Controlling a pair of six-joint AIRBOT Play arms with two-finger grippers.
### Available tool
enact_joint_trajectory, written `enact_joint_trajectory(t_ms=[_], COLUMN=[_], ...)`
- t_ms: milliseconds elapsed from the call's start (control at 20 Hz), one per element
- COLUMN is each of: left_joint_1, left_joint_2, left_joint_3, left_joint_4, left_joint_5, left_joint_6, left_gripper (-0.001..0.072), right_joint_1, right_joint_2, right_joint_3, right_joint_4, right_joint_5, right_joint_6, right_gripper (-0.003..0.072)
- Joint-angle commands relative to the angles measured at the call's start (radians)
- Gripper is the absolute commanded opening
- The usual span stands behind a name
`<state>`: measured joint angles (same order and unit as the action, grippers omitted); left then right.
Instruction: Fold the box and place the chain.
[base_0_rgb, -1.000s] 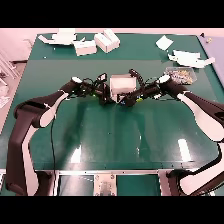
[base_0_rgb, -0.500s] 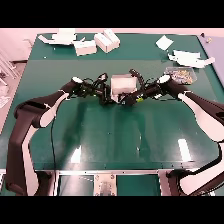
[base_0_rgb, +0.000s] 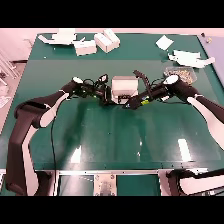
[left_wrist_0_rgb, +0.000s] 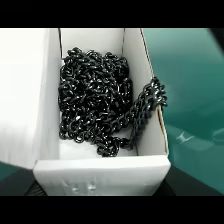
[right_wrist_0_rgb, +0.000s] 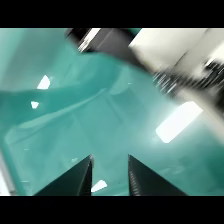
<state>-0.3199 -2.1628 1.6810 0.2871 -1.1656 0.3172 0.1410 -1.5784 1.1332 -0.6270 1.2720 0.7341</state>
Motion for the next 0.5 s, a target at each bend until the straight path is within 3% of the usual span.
enact_joint_trajectory(t_ms=[0, 50, 250, 350, 450], left_joint_1=[0.001, 0.001, 0.001, 0.001, 0.001], left_joint_2=[0.001, 0.001, 0.000, 0.001, 0.001], left_joint_3=[0.001, 0.001, 0.001, 0.001, 0.001], left_joint_4=[-0.003, -0.003, -0.003, -0.003, -0.003], left_joint_5=[0.010, 0.010, 0.010, 0.010, 0.010], left_joint_6=[-0.003, -0.003, -0.003, -0.003, -0.003], left_gripper=[0.0346, 0.0345, 0.0346, 0.0345, 0.0346], right_joint_1=[0.019, 0.035, 0.103, 0.117, 0.123], right_joint_2=[0.103, 0.128, 0.138, 0.126, 0.128], right_joint_3=[-0.128, -0.165, -0.242, -0.243, -0.264], right_joint_4=[0.079, 0.105, 0.134, 0.199, 0.226], right_joint_5=[-0.013, -0.025, -0.086, -0.208, -0.383], right_joint_6=[0.033, 0.033, -0.060, -0.082, 0.038], right_gripper=[0.0167, 0.0132, 0.0133, 0.0131, 0.0134])
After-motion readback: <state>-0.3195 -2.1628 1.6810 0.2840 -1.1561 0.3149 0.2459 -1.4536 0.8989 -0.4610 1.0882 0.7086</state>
